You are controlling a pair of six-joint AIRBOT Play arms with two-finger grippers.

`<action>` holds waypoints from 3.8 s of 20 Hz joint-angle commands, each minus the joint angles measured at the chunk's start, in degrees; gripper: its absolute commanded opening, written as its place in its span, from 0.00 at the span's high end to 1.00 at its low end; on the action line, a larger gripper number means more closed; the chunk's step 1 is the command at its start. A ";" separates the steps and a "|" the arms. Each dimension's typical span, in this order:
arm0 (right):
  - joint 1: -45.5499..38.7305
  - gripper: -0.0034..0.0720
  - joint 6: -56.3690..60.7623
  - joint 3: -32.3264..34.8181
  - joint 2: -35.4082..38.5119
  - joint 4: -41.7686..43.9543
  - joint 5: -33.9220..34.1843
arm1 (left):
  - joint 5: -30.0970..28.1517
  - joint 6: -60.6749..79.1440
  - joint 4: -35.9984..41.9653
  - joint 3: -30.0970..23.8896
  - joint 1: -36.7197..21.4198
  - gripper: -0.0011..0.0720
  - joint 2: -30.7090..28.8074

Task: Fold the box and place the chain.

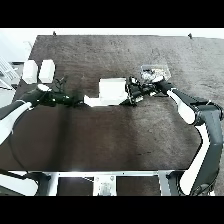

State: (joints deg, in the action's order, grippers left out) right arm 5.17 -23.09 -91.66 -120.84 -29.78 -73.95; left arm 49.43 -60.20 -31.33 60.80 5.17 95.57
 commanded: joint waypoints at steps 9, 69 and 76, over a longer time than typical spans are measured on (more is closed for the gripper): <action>0.00 0.19 0.00 -0.02 0.02 0.02 -0.02 | 4.72 2.32 4.74 8.55 3.82 0.96 5.11; 0.02 0.19 0.00 -0.02 0.02 0.02 -0.02 | 20.92 -54.66 -43.17 44.17 20.28 0.49 17.14; 0.00 0.19 0.00 -0.02 0.02 0.02 -0.02 | 21.51 -56.68 -44.41 45.18 21.88 0.50 17.55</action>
State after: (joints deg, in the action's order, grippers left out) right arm 5.15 -23.11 -91.66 -120.84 -29.74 -73.93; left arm 70.35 -115.92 -75.24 105.54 26.35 112.81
